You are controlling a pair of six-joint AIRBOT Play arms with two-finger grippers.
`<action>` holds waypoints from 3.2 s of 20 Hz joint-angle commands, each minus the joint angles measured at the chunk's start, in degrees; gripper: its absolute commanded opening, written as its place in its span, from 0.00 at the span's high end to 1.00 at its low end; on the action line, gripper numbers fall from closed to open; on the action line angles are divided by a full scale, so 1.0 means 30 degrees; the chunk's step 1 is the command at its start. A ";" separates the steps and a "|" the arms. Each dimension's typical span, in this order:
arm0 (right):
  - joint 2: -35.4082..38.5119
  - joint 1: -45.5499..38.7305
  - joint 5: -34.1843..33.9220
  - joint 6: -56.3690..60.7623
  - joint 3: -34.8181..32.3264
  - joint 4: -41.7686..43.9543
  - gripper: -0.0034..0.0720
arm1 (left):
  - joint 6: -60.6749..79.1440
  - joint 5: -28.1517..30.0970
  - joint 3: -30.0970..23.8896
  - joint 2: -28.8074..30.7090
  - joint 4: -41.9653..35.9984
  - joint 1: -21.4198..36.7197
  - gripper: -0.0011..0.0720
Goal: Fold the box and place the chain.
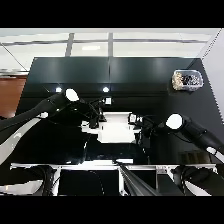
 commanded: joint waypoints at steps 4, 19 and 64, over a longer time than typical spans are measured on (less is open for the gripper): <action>-0.0036 0.1785 -0.1610 0.0328 -0.0437 -0.0138 0.00 | -0.0007 -0.0066 -0.0007 -0.0015 0.0015 0.0007 0.95; 0.0474 0.1486 -0.3395 -0.1479 0.1603 -0.2229 0.00 | 0.0007 -0.0525 -0.0007 -0.0015 0.0015 0.0015 0.95; -0.3570 -0.0692 -0.2951 -0.9508 0.0597 0.4823 0.00 | 0.0015 -0.0189 -0.0007 -0.0015 0.0015 0.0007 0.95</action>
